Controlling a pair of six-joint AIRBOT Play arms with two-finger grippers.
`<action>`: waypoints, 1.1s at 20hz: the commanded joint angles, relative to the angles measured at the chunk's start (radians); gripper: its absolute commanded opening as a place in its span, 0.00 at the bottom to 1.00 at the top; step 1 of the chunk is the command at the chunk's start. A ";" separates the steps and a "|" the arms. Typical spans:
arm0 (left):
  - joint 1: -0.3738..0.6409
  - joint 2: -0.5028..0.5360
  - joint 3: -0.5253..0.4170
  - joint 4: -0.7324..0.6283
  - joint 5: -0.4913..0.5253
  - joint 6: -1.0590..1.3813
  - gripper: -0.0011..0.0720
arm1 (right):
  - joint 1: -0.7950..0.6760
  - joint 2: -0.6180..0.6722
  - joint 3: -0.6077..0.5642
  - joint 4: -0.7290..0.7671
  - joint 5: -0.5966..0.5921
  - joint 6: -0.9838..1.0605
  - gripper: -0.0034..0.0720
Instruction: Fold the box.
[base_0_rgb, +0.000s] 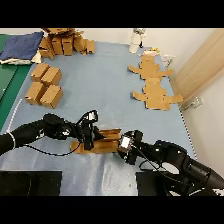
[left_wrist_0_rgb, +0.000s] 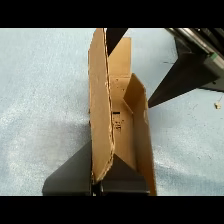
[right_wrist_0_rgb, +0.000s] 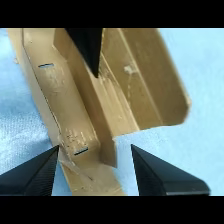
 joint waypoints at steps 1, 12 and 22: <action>0.001 0.000 0.000 0.000 0.000 0.000 0.03 | -0.122 -0.011 0.001 0.317 0.013 -0.349 0.99; 0.001 0.000 0.000 0.000 0.000 0.000 0.03 | -0.502 -0.470 0.237 0.833 0.464 -1.076 0.99; 0.001 0.000 0.000 0.000 0.000 0.000 0.03 | -0.502 -0.508 0.254 0.687 0.491 -1.075 0.99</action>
